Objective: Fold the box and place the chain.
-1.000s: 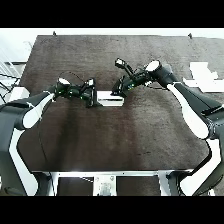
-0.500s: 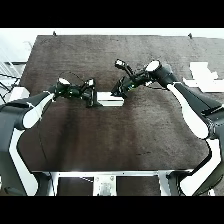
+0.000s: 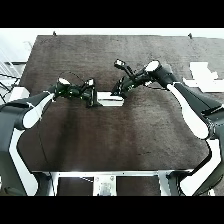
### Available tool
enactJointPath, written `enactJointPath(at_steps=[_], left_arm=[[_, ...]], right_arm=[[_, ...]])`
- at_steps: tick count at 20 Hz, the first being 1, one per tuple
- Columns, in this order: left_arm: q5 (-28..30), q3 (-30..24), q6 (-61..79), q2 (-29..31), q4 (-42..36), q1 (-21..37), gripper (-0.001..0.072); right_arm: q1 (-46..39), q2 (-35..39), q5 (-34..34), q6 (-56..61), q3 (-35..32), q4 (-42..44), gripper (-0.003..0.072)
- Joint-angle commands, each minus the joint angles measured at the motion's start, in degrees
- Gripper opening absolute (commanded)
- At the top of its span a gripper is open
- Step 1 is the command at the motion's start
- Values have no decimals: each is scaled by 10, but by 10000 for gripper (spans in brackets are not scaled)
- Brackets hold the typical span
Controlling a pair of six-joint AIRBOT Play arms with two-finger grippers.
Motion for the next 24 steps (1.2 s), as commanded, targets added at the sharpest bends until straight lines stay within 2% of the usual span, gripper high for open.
enactJointPath(at_steps=[1, 10, 18, 24], left_arm=[[0, 0, 0, 0, 0, 0, 515], [0, 0, 0, 0, 0, 0, 516], [0, 0, 1, 0, 0, 0, 515], [0, 0, 1, 0, 0, 0, 515]], right_arm=[[3, 0, -4, 5, 0, -11, 219], [9, 0, -7, 6, -14, -22, 218], [11, 0, -8, -16, -64, -20, 234], [-4, 1, -9, -64, -44, 75, 217]])
